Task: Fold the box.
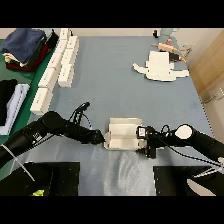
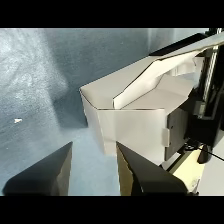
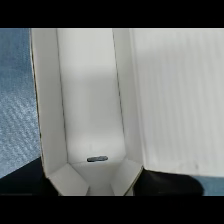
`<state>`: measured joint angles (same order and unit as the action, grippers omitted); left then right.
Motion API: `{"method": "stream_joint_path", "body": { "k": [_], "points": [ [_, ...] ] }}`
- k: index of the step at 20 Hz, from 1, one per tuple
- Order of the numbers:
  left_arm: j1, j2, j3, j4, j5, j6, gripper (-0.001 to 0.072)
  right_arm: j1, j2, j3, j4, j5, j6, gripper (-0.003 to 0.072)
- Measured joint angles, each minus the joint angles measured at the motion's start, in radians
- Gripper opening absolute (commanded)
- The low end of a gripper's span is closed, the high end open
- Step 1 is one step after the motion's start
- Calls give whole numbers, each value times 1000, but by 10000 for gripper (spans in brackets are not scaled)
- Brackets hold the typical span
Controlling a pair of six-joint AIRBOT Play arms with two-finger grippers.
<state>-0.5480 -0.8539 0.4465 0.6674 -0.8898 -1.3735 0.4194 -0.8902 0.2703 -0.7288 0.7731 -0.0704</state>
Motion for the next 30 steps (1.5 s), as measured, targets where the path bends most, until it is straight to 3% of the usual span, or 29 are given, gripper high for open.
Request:
{"method": "stream_joint_path", "body": {
  "k": [8,16,19,23,30],
  "points": [
    [-1,-11,0,-96,38,46,420,0,0,0,0,0,0,597],
    [-61,-20,1,-64,76,-49,419,0,0,0,0,0,0,598],
    [-146,-21,12,2,126,-150,418,0,0,0,0,0,0,598],
    [-261,-26,57,187,178,-380,417,0,0,0,0,0,0,597],
    [-389,-114,172,457,172,-710,408,0,0,0,0,0,0,597]
  ]
}}
